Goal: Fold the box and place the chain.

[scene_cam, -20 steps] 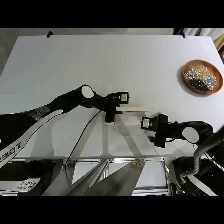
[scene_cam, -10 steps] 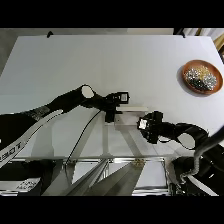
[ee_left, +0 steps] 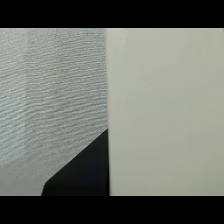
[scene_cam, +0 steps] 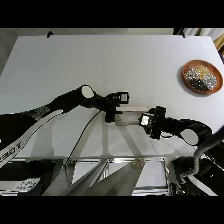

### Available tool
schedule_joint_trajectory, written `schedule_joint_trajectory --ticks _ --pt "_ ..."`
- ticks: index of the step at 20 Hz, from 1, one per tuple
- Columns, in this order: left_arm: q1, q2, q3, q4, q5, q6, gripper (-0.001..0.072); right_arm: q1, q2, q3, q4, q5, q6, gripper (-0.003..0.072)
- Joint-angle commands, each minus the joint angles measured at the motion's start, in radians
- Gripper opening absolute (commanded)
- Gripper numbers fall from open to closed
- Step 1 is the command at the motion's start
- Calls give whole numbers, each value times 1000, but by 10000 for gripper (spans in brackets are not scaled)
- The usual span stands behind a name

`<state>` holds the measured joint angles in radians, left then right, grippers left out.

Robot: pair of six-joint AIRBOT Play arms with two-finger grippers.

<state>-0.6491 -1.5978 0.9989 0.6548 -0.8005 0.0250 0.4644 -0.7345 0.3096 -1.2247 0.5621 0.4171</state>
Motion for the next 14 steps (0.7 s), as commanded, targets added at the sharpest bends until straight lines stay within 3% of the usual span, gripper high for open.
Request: schedule_joint_trajectory --ticks 1,8,11,14 --pt "-1 -1 0 0 0 0 10 -26 -2 4 29 30 -35 626" --pt "-1 -1 0 0 0 0 10 -33 -55 10 57 20 -64 626" --pt "-1 -1 0 0 0 0 10 -110 -77 23 174 31 -91 626" --pt "-1 -1 0 0 0 0 10 -160 -81 24 349 88 -330 625"
